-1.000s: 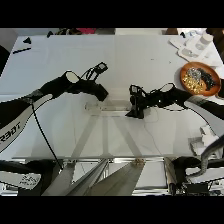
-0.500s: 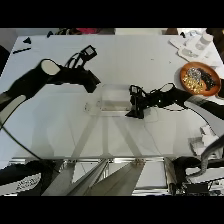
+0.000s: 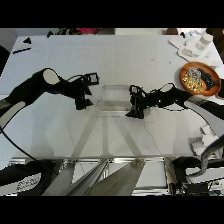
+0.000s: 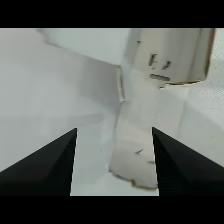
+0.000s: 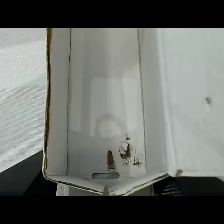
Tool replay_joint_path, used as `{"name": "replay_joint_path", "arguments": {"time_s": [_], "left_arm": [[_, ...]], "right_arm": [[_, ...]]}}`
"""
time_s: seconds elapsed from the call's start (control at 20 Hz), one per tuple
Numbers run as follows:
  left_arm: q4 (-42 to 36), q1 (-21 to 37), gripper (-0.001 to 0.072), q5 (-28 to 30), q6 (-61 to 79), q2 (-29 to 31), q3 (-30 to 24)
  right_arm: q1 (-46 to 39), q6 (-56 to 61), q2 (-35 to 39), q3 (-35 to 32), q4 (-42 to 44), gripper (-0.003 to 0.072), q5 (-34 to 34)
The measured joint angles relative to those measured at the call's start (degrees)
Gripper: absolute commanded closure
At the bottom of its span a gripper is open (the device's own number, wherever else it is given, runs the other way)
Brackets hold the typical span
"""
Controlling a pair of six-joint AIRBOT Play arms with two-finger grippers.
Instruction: Fold the box and place the chain.
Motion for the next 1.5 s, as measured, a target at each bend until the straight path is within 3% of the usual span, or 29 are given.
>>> {"name": "replay_joint_path", "arguments": {"time_s": [0.5, 0.6, 1.0, 1.1, 1.15, 1.2, 1.25, 1.3, 1.5], "left_arm": [[-8.0, -0.6, 0.0229, -1.6, 13.8, -8.0, -1.5], [-9.6, -0.7, 0.0326, -2.1, 15.5, -8.4, -1.5], [-12.2, -0.8, 0.0386, -5.0, 19.6, -8.8, -1.5], [-12.5, -0.8, 0.0457, -3.7, 19.9, -8.9, -1.5], [-12.6, -0.8, 0.0457, -3.0, 20.0, -8.9, -1.5], [-12.8, -0.8, 0.0505, -2.3, 20.1, -8.9, -1.5], [-13.0, -0.9, 0.0617, -1.8, 20.3, -8.9, -1.5], [-13.2, -0.9, 0.0640, -1.6, 20.5, -8.9, -1.5], [-15.4, -1.0, 0.0640, -1.0, 21.1, -8.9, -1.5]], "right_arm": [[0.0, 0.0, 0.0, 0.0, 0.0, 0.0132, 0.0], [0.0, 0.0, 0.0, 0.0, 0.0, 0.0132, 0.0], [0.0, 0.0, 0.0, 0.0, 0.0, 0.0132, 0.0], [0.0, 0.0, 0.0, 0.0, 0.0, 0.0132, 0.0], [0.0, 0.0, 0.0, 0.0, 0.0, 0.0132, 0.0], [0.0, 0.0, 0.0, 0.0, 0.0, 0.0132, 0.0], [0.0, 0.0, 0.0, 0.0, 0.0, 0.0132, 0.0], [0.0, 0.0, 0.0, 0.0, 0.0, 0.0132, 0.0], [0.0, 0.0, 0.0, 0.0, 0.0, 0.0132, 0.0]]}}
